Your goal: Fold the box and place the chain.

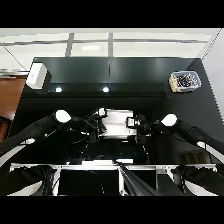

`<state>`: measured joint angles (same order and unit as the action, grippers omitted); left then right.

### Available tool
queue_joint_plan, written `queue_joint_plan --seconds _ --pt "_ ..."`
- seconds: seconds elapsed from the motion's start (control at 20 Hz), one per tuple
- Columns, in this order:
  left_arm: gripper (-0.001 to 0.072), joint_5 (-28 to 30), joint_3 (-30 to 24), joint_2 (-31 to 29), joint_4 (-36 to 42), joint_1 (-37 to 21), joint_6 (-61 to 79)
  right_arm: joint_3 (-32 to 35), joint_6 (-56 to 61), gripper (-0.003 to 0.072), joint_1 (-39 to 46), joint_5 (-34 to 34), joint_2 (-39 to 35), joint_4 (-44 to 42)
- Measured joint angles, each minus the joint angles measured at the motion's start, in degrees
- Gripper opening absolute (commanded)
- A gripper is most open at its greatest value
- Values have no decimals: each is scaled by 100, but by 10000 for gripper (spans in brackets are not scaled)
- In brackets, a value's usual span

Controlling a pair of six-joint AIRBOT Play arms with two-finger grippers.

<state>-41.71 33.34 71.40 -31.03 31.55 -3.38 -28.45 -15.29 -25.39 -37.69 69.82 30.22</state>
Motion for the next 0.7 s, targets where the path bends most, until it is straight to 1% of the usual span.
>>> queue_joint_plan --seconds 0.05,0.1,0.15,0.2,0.25,0.3,0.4,0.5,0.55,0.7 --pt "288 0 0 13 15 7 37 0 0 235 0 0 0 0" --pt "394 4 2 24 22 11 63 0 -4 235 0 -2 0 0" --pt "323 20 0 31 20 13 83 0 -15 235 0 -13 0 4" --pt "188 20 0 35 20 15 92 0 -11 235 0 -13 0 2" --pt "175 0 0 37 17 20 111 0 -4 235 0 -11 0 2" --pt "180 -17 2 44 15 22 133 0 -7 235 0 -9 0 2" --pt "233 0 2 44 9 22 149 2 9 235 0 -2 0 0" --pt "79 15 2 22 -33 20 146 0 7 235 0 2 0 0" --pt "25 17 15 -17 -125 15 76 0 7 235 0 4 0 -2" --pt "25 11 111 -251 -723 -44 -627 0 9 235 0 15 0 -7"
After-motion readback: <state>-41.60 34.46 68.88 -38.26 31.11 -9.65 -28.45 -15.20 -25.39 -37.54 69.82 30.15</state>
